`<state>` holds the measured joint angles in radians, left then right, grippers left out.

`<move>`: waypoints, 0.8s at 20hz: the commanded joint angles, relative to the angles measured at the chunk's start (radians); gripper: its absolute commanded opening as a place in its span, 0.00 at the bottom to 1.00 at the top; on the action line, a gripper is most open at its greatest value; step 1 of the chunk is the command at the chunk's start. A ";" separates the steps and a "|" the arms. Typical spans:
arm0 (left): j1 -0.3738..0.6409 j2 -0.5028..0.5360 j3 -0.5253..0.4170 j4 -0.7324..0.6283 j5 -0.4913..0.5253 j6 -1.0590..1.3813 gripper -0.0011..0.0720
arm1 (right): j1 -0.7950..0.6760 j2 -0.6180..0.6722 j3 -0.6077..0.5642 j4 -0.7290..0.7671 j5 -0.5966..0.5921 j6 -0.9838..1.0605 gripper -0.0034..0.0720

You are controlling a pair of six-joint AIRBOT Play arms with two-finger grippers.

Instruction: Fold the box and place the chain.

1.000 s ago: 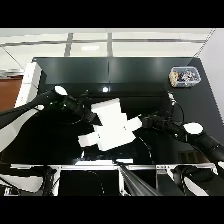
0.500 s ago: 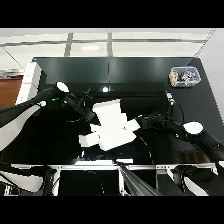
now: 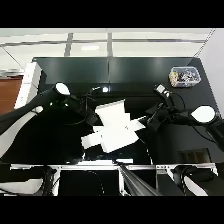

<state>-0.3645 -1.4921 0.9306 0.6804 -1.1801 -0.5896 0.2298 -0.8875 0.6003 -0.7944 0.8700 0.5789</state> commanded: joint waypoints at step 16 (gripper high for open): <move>-0.083 0.053 -0.086 0.049 0.297 0.680 0.05 | 0.202 -0.019 -0.192 -0.052 -0.063 -0.429 0.99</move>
<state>-0.4461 -1.4315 0.8448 0.7250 -0.9024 0.0731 0.4217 -0.9039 0.4259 -0.8490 0.8017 0.2314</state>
